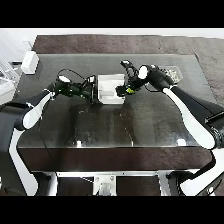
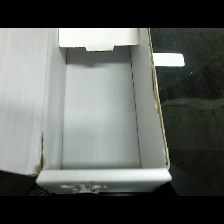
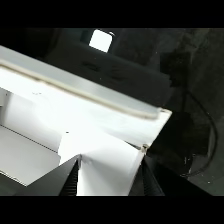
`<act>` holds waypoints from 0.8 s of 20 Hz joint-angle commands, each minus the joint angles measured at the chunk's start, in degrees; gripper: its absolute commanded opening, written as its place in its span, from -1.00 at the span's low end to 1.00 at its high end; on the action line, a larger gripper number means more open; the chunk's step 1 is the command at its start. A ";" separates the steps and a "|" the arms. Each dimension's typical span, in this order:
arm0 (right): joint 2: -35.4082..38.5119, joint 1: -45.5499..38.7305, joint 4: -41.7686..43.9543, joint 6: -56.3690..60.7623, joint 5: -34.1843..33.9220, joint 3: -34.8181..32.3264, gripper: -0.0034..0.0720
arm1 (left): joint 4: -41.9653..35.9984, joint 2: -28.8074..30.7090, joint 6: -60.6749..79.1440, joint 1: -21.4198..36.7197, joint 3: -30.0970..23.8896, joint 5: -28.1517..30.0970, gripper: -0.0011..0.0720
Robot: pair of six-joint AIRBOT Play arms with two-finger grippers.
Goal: Fold the box and place the chain.
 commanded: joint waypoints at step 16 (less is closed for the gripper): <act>-1.99 1.51 -4.72 5.95 4.15 5.40 0.17 | -0.02 0.02 0.04 0.00 0.04 0.02 0.15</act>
